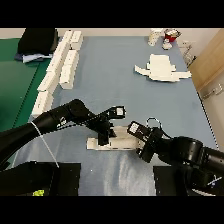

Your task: Fold the box.

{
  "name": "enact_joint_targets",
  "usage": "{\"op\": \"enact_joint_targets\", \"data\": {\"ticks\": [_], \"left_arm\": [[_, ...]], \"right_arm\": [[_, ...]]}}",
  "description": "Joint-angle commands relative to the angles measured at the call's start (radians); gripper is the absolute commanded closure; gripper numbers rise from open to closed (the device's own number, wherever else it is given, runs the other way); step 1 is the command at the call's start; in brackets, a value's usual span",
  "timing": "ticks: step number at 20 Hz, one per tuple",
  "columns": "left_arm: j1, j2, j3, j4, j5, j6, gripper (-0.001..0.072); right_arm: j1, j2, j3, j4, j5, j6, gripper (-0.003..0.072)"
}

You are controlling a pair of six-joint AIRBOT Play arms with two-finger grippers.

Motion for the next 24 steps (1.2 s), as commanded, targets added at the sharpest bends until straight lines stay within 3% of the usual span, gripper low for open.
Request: {"op": "enact_joint_targets", "data": {"ticks": [1, 6, 10, 18, 24], "left_arm": [[0.000, 0.000, 0.000, 0.000, 0.000, 0.000, 0.0694], [0.000, 0.000, 0.000, 0.000, 0.000, 0.000, 0.0694], [0.000, 0.000, 0.000, 0.000, 0.000, 0.000, 0.0694], [0.000, 0.000, 0.000, 0.000, 0.000, 0.000, 0.0694], [0.000, 0.000, 0.000, 0.000, 0.000, 0.000, 0.0694]], "right_arm": [[-0.146, 0.000, -0.001, 0.240, 0.049, -0.395, -0.0034], [-0.482, -0.001, -0.053, 0.768, 0.010, -1.183, -0.0034], [-0.668, -0.061, -0.079, 0.945, -0.095, -1.442, -0.0034], [-0.676, -0.145, -0.077, 0.928, -0.072, -1.495, -0.0034], [-0.675, -0.118, -0.077, 0.930, -0.126, -1.488, -0.0034]]}}
